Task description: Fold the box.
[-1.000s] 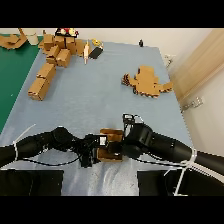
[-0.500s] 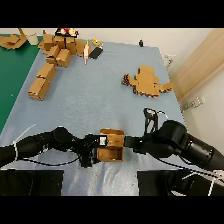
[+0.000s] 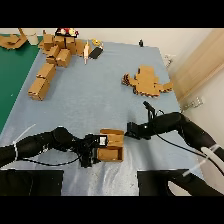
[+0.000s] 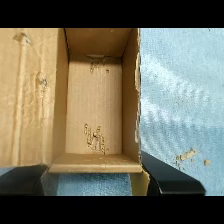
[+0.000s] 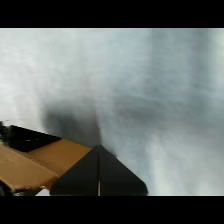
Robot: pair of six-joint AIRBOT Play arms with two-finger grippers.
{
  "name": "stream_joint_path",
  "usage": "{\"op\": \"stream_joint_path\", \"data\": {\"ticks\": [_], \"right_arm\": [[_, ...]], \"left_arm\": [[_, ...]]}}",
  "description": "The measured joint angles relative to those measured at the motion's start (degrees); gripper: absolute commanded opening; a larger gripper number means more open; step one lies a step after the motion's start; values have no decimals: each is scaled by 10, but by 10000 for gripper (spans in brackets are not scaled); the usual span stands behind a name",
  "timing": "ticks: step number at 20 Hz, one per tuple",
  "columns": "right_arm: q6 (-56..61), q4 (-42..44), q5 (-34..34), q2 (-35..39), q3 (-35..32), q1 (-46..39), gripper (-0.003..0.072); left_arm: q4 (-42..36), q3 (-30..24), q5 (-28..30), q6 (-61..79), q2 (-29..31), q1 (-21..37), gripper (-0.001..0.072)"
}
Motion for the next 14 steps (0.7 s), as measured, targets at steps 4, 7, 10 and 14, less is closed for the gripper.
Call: {"op": "stream_joint_path", "data": {"ticks": [4,7,10,14], "right_arm": [[-253,186,-61,-106,36,-43,3],[-370,253,-125,-148,60,-52,2],[-426,269,-162,-164,66,-47,3],[-462,253,-179,-170,64,-13,3]], "left_arm": [[0,0,0,0,0,0,512],[0,0,0,0,0,0,512],[0,0,0,0,0,0,512],[0,0,0,0,0,0,512]]}}
